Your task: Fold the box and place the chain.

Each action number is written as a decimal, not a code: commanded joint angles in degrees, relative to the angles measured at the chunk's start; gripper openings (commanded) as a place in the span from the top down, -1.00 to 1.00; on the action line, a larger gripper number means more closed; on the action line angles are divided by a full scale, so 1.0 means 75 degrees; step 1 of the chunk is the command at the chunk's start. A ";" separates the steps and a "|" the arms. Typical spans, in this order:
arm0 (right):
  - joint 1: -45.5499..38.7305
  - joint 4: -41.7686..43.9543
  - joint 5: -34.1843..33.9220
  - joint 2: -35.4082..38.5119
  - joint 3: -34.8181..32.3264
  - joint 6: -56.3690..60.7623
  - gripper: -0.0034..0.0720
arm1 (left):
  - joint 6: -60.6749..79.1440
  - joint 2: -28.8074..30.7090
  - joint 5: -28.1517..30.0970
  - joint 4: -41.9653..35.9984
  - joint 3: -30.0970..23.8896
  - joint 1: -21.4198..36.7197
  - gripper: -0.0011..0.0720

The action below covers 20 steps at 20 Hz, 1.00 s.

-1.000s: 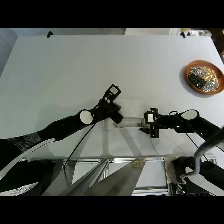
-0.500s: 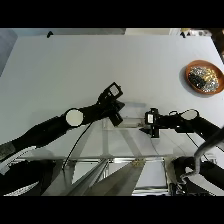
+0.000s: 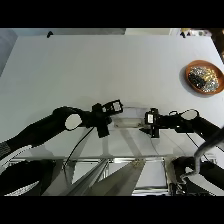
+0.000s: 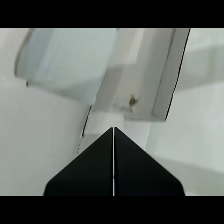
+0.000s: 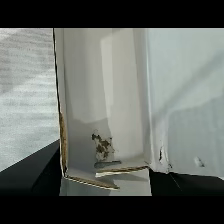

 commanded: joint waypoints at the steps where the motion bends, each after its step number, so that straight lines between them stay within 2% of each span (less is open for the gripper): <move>1: 0.0000 0.0006 0.0003 -0.0003 0.0000 0.0003 -0.15 | -0.0431 0.0003 -0.0525 0.1253 -0.0003 0.0085 0.96; 8: 0.0000 0.0006 0.0003 -0.0003 -0.0003 0.0003 -0.15 | 0.0423 -0.0012 -0.0766 0.1399 -0.0076 0.0391 0.92; 9: 0.0000 0.0006 0.0003 -0.0003 -0.0003 0.0003 -0.15 | 0.0921 -0.0012 -0.0755 0.1361 -0.0079 0.0399 0.69; 10: 0.0000 0.0006 0.0003 -0.0003 -0.0003 0.0006 -0.15 | 0.1690 -0.0012 -0.0688 0.1093 -0.0079 0.0399 0.28; 11: 0.0000 0.0009 0.0003 -0.0003 -0.0003 0.0003 -0.15 | 0.2573 -0.0012 -0.0606 0.0688 -0.0079 0.0399 -0.04; 12: 0.0000 0.0006 0.0003 -0.0003 -0.0003 0.0003 -0.15 | 0.3564 -0.0015 -0.0490 0.0344 -0.0079 0.0414 -0.10; 14: 0.0000 0.0006 0.0003 -0.0003 -0.0003 0.0003 -0.15 | 0.4841 -0.0108 -0.0219 -0.0350 -0.0079 0.0554 -0.10; 20: 0.0000 0.0006 0.0003 -0.0003 -0.0003 0.0003 -0.15 | 0.5278 -0.0723 -0.0131 -0.1268 -0.0079 0.0796 -0.10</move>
